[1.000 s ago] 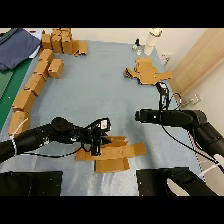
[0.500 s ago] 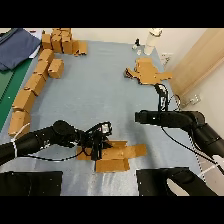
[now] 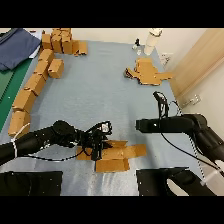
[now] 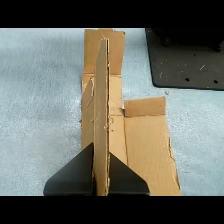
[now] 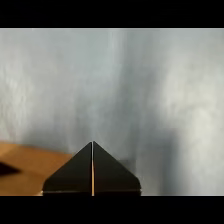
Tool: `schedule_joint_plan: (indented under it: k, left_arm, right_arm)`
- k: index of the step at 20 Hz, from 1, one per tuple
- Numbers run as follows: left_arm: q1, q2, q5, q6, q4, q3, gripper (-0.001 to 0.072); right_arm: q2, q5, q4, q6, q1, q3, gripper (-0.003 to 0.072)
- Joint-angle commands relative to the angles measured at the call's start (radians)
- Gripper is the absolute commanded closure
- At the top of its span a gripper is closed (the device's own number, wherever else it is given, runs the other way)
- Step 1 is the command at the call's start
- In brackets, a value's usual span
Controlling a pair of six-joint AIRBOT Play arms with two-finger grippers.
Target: Fold the box.
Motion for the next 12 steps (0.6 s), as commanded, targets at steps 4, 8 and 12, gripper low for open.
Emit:
schedule_joint_plan:
  k: [4,8,12]
  left_arm:
    - [0.0,0.0,0.007,-0.001,0.0,0.0,0.0696]
    - [-0.001,0.0,0.004,0.0,0.0,0.0,0.0696]
    - [-0.001,0.0,0.005,0.0,0.0,0.0,0.0696]
  right_arm:
    - [0.312,-0.257,-0.035,0.03,0.215,-0.099,0.0683]
    - [0.443,-0.229,0.047,-0.089,0.48,-0.236,0.0683]
    - [0.361,0.02,-0.01,-0.102,0.746,-0.274,0.0683]
